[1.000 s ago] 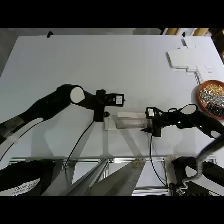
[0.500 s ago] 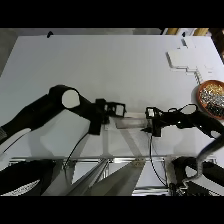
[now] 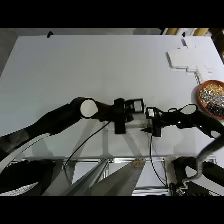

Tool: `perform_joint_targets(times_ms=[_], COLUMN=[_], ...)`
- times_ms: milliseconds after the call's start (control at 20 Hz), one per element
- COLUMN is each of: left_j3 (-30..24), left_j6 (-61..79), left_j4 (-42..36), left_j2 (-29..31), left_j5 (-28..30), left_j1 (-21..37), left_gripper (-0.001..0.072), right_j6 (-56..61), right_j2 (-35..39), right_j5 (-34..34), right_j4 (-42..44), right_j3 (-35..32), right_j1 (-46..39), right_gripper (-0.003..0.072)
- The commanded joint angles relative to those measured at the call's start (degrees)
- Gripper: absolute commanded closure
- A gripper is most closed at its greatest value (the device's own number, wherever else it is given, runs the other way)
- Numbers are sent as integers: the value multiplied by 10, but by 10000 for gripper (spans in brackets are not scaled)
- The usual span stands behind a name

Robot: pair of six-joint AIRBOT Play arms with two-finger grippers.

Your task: Fold the box and place the chain.

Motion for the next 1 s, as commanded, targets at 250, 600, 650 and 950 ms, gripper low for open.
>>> perform_joint_targets(times_ms=[250, 600, 650, 950], left_j3=[0, 0, 0, 0], left_j6=[-14, 2, 1, -81], left_j4=[-124, -42, 6, 199], left_j2=[-92, -69, -47, 52], left_j5=[81, 1, -17, -169], left_j1=[66, 69, 69, 67], left_gripper=[706, 704, 703, 703], right_j6=[0, 0, 0, 0], right_j2=[0, 0, 0, 0], right_j5=[0, 0, 0, 0], right_j4=[0, 0, 0, 0], right_j3=[0, 0, 0, 0], right_j1=[0, 0, 0, 0], right_gripper=[368, 368, 368, 368])
